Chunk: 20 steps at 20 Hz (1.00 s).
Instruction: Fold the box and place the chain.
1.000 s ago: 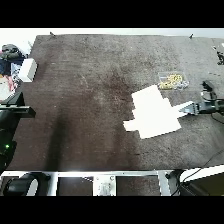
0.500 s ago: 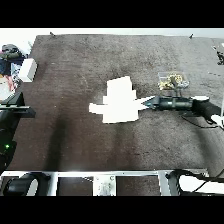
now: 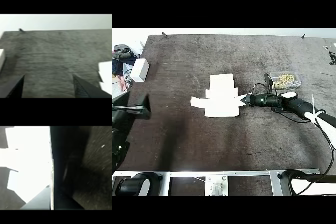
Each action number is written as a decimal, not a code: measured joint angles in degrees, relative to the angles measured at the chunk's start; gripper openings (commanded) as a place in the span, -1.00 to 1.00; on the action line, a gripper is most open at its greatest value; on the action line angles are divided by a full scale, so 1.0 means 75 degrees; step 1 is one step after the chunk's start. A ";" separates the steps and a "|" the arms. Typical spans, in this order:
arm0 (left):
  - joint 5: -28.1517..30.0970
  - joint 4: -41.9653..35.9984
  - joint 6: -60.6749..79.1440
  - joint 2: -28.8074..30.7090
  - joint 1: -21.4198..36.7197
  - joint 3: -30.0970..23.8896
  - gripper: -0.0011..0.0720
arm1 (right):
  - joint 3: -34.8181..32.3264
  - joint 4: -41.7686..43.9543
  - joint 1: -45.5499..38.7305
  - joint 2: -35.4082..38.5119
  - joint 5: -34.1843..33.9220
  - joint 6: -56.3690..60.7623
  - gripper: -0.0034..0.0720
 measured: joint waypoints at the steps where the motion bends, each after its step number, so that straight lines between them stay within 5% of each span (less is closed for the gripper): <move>1: -0.0417 0.0003 0.0003 -0.0082 0.0000 0.0052 0.67 | 0.0012 -0.0003 0.0041 -0.0029 -0.0105 -0.0082 -0.89; 5: -0.1612 0.0006 0.0006 -0.1160 -0.0003 0.0662 0.67 | 0.0038 0.0070 0.0099 -0.0079 -0.0326 -0.0493 -0.89; 10: -0.2847 0.0003 -0.0067 -0.3844 0.0000 0.2308 0.67 | 0.0041 0.0146 0.0143 -0.0254 -0.0393 -0.0796 -0.89; 15: -0.4674 0.0210 -0.0265 -0.7099 -0.0003 0.4750 0.67 | 0.0041 0.0449 0.0152 -0.0335 -0.0326 -0.1195 -0.89; 20: -0.6155 0.1638 -0.1603 -0.9917 -0.0396 0.7688 0.67 | 0.0041 0.0702 0.0152 -0.0338 -0.0294 -0.1483 -0.89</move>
